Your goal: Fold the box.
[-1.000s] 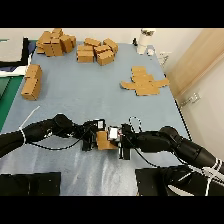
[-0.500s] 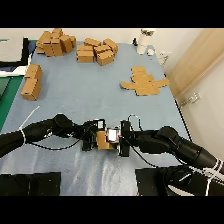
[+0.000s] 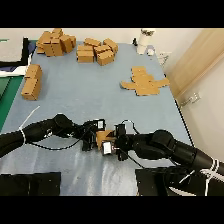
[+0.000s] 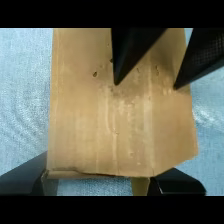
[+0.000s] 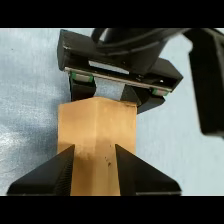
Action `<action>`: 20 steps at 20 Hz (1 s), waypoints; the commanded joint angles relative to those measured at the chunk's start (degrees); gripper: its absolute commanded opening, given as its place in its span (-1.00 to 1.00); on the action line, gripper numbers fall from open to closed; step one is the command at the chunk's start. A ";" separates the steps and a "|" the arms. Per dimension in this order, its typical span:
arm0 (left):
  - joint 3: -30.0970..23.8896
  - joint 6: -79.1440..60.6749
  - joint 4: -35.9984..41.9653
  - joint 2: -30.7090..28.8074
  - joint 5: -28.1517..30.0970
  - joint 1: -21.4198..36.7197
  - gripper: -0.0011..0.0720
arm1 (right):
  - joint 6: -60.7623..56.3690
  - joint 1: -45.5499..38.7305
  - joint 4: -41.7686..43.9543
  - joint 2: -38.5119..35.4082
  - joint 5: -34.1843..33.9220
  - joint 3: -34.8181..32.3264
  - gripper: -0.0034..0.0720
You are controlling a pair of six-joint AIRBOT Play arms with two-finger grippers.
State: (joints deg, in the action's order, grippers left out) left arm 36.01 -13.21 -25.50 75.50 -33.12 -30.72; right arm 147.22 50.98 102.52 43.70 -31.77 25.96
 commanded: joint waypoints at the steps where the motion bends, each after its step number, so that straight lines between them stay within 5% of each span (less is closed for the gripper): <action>1: 0.04 -0.02 -0.02 0.00 0.02 0.00 0.45 | -3.85 2.19 -4.31 1.29 1.31 0.02 0.18; 5: 0.04 -0.02 0.00 0.00 0.02 0.00 0.45 | -9.90 3.50 -12.26 2.99 4.17 0.04 0.18; 12: 0.04 -0.02 0.00 0.00 0.02 0.00 0.45 | -10.27 3.56 -12.13 3.13 4.26 0.04 0.15; 14: 0.04 -0.02 0.00 0.00 0.02 0.00 0.45 | -10.27 3.56 -12.13 2.99 4.26 0.04 -0.16; 20: 0.04 -0.02 0.00 0.00 0.04 0.00 0.45 | -10.29 3.56 -12.13 1.53 3.78 0.07 -0.17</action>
State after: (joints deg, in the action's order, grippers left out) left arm 36.01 -13.15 -25.47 75.50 -33.10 -30.72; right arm 136.99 54.57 90.52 45.84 -27.79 25.96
